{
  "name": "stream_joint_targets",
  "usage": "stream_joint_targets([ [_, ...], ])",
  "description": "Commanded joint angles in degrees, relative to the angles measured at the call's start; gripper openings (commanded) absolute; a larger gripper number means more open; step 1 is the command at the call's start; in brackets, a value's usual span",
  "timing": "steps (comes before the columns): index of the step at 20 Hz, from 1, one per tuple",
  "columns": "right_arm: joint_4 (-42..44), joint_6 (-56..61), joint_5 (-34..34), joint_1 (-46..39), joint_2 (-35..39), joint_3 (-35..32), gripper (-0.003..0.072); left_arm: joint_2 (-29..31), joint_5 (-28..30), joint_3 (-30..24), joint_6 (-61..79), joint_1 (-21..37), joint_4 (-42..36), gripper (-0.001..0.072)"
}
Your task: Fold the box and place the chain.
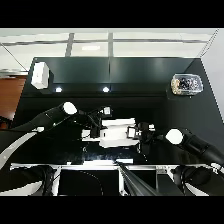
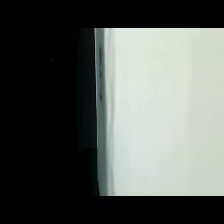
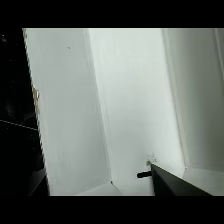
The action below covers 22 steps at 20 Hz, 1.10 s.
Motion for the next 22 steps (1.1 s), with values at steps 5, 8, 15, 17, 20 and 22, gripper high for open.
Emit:
stream_joint_targets([
  [5,-4.24,3.54,2.43,-6.21,0.96,5.49,0.0707,-0.04,-0.04,0.07,0.0,0.02,0.02,0.0027],
  [8,0.0,-0.63,6.32,-6.75,0.96,5.62,0.0703,-0.04,-0.09,0.07,0.0,-0.02,0.0,0.0026],
  [15,1.18,-1.38,1.66,-7.52,0.96,5.75,0.0703,-0.04,-0.07,0.07,0.0,-0.02,0.02,0.0026],
  [17,1.14,-1.38,1.42,-7.52,0.9,5.75,0.0703,-0.04,-0.04,0.07,0.0,-0.02,0.02,0.0026],
  [20,1.22,-1.4,1.4,-7.5,0.74,5.75,0.0702,-0.04,-0.07,0.07,0.0,-0.02,0.02,0.0026],
  [22,5.27,-3.23,1.44,-7.48,-0.46,5.75,0.0702,-0.04,-0.07,0.07,0.0,-0.02,0.02,0.0026],
])
